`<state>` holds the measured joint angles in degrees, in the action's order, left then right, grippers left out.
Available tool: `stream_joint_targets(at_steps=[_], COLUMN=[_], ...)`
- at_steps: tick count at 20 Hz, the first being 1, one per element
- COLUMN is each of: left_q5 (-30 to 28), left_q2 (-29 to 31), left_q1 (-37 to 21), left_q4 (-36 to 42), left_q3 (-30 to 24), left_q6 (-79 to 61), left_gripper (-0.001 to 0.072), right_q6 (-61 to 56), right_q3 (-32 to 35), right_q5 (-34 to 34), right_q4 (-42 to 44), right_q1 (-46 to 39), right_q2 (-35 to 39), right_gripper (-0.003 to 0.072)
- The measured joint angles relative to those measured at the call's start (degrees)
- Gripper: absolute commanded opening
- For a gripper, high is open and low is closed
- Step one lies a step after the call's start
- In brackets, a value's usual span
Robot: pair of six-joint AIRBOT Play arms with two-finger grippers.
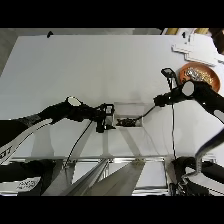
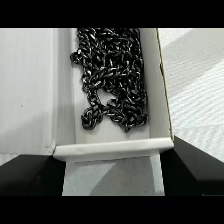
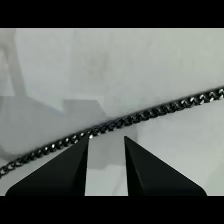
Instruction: Fold the box and place the chain.
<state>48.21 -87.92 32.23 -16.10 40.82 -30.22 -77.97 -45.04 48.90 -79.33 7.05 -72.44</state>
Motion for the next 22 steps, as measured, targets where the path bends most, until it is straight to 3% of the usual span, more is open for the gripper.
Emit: stream_joint_targets(at_steps=[10,13,22], left_q5=[0.0,0.0,0.0], left_q2=[0.0,0.0,0.0], left_q1=[0.0,0.0,0.0], left_q4=[0.0,0.0,0.0], left_q3=[0.0,0.0,0.0], left_q6=[0.0,0.0,0.0], left_gripper=[0.0205,0.0205,0.0205], right_q6=[-1.6,-2.3,-3.2], right_q3=[0.2,0.2,0.2], right_q5=[-0.9,-1.2,-2.4], right_q4=[-1.6,-2.3,-3.1], right_q1=[1.3,1.4,1.4], right_q2=[-1.7,-1.9,-3.9], right_gripper=[0.0278,0.0347,0.0337])
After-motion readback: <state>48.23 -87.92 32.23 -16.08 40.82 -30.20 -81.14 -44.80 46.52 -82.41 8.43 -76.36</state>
